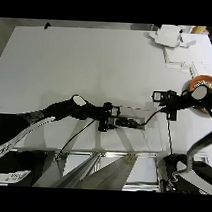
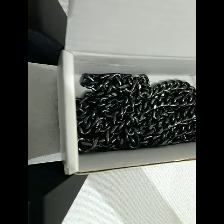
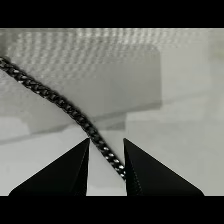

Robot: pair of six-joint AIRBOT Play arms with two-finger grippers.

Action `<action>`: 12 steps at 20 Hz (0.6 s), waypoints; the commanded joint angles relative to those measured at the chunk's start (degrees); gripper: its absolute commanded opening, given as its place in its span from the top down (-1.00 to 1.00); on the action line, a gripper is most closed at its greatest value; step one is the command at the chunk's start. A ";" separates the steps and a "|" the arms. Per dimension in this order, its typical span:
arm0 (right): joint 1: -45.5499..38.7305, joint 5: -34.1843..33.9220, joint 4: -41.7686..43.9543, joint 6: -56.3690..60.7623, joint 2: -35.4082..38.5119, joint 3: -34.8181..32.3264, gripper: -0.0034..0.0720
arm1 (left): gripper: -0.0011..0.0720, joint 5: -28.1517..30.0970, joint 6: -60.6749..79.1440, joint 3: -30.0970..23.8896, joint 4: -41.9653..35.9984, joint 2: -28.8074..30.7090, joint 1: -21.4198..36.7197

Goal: Fold the box and place the chain.

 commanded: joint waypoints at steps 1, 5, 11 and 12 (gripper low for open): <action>-0.11 -0.07 0.44 -2.32 -3.13 -0.44 0.29 | 0.04 0.00 0.02 0.00 0.00 0.04 -0.02; -0.11 -0.02 0.42 -2.32 -5.29 -0.44 0.32 | 0.04 0.00 0.02 0.00 0.00 0.04 -0.04; 0.11 2.75 -1.31 -2.16 -3.82 -0.44 0.87 | 0.04 0.02 0.02 0.00 0.00 0.04 -0.04; 0.59 3.78 -2.01 -1.81 -1.84 -0.44 0.87 | 0.04 0.00 0.02 0.00 0.00 0.04 -0.04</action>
